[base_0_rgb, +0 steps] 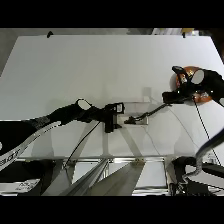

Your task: Fold the box and place the chain.

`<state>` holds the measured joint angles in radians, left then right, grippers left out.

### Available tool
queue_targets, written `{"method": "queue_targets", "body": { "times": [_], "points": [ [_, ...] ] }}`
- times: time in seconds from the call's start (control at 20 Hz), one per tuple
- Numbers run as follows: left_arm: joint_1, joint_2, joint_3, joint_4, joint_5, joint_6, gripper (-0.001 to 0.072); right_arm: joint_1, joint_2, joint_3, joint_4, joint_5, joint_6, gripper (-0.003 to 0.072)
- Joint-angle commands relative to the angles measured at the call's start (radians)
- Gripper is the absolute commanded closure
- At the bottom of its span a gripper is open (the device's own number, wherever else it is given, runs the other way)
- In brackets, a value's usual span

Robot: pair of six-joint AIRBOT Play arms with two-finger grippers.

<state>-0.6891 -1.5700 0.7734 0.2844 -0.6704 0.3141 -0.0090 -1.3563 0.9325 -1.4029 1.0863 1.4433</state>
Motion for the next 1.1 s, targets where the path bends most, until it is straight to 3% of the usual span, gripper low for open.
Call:
{"method": "queue_targets", "body": {
  "times": [0.0,0.4,0.6,0.8,0.85,1.05],
  "points": [
    [0.000,0.000,0.000,0.000,0.000,0.000,0.0432,-0.002,-0.043,-0.023,-0.003,-0.061,0.000,0.0366],
    [0.000,0.000,0.000,0.000,0.000,0.000,0.0432,-0.002,-0.043,-0.051,-0.003,-0.139,0.000,0.0370],
    [0.000,0.000,0.000,0.000,0.000,0.000,0.0432,-0.002,-0.045,-0.067,-0.003,-0.163,0.000,0.0423],
    [0.000,0.000,0.000,0.000,0.000,0.000,0.0432,-0.002,-0.045,-0.072,-0.003,-0.163,0.000,0.0567],
    [0.000,0.000,0.000,0.000,0.000,0.000,0.0432,-0.002,-0.045,-0.072,-0.003,-0.159,0.000,0.0667],
    [0.000,0.000,0.000,0.000,0.000,0.000,0.0432,0.030,-0.017,-0.072,-0.005,-0.135,-0.004,0.0667]
  ]
}}
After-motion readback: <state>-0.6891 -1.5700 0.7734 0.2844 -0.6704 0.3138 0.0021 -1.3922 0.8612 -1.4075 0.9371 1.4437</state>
